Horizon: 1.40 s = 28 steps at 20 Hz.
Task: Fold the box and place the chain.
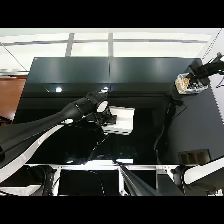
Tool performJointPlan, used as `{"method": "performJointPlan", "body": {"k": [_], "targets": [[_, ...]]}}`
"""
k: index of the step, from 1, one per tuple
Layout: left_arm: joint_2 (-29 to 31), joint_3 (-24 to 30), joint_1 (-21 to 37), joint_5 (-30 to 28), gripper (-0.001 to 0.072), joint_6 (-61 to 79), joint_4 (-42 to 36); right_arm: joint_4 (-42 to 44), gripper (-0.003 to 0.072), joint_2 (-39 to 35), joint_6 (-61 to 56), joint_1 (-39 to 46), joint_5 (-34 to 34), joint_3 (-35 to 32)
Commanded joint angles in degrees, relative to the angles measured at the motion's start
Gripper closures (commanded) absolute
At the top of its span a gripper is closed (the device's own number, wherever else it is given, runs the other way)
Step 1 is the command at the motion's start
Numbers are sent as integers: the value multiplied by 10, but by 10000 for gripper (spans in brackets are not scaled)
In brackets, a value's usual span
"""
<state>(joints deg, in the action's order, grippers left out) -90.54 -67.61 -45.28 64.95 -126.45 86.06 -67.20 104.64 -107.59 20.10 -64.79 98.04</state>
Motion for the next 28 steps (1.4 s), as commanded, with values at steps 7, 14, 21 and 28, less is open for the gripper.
{"method": "performJointPlan", "body": {"k": [7, 14, 21, 28], "targets": [[0, 0, 0, 0, 676, 0, 0, 12, 660, -158, 127, 6, -14, 12], [0, 0, 0, 0, 676, 0, 0, 136, 661, -325, 233, 6, 26, 12], [0, 0, 0, 0, 676, 0, 0, 242, 661, -420, 280, 6, 24, 47], [0, 0, 0, 0, 676, 0, 0, 382, 661, -473, 413, -37, -218, -30]]}}
